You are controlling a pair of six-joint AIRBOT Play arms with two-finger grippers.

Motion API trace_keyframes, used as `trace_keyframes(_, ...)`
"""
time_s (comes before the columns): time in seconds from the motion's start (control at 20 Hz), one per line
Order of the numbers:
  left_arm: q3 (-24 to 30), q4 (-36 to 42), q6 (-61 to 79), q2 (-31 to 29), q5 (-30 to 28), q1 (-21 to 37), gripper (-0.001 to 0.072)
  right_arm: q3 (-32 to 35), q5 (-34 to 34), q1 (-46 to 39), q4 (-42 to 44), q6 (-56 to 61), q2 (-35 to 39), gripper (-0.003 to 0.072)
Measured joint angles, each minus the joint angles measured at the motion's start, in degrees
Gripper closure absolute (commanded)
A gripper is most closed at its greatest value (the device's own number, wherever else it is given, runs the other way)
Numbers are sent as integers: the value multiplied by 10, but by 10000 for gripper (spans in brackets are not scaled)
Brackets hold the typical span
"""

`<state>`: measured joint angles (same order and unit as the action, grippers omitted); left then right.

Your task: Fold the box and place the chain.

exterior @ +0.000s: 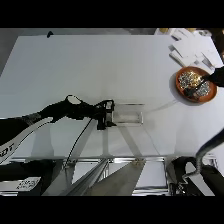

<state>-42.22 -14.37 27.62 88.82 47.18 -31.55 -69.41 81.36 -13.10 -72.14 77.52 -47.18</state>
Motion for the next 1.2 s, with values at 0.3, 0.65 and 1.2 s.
trace_keyframes(0.3,0,0,0,0,0,0,502,17,34,133,20,21,82,666)
trace_keyframes(0.65,0,0,0,0,0,0,502,81,-7,295,67,41,108,666)
trace_keyframes(1.2,0,0,0,0,0,0,502,246,-216,453,51,46,32,665)
